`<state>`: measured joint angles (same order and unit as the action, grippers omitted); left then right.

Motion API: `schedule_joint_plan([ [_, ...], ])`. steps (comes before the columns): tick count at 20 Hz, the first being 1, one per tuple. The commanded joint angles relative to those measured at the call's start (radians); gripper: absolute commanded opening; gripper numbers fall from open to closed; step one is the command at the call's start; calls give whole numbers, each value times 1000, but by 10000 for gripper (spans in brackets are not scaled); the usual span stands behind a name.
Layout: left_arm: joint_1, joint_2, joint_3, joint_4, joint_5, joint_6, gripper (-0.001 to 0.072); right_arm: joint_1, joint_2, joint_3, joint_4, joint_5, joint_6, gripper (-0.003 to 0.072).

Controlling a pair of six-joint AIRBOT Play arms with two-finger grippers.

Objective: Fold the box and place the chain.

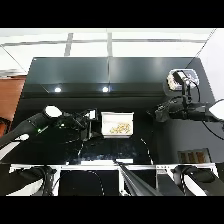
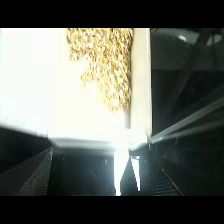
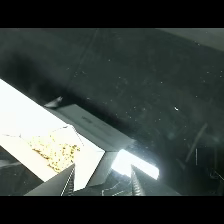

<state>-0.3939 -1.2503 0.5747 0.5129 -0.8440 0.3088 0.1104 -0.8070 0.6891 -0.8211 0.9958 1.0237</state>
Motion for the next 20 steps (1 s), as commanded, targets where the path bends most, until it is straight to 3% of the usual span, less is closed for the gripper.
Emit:
schedule_joint_plan([
  [1,-29,-27,5,-47,29,2,720,0,0,0,0,-18,2,393],
  [9,-52,-40,19,-21,25,-2,710,4,0,0,0,-22,1,393],
  [10,-56,-40,19,-22,34,-3,673,8,0,0,1,-26,2,394],
  [11,-57,-40,19,-23,34,-3,590,11,0,0,2,-30,10,394],
  [12,-57,-40,19,-22,34,-3,462,17,-1,0,2,-37,32,393],
  [13,-57,-40,19,-22,34,-3,425,22,-5,-1,1,-53,60,395],
  [14,-57,-40,19,-22,34,-3,420,23,-17,0,4,-79,126,493],
  [15,-57,-40,19,-22,34,-3,420,23,-35,0,18,-104,166,700],
  [20,-57,-40,19,-21,34,-2,420,96,-225,0,209,-280,151,705],
])
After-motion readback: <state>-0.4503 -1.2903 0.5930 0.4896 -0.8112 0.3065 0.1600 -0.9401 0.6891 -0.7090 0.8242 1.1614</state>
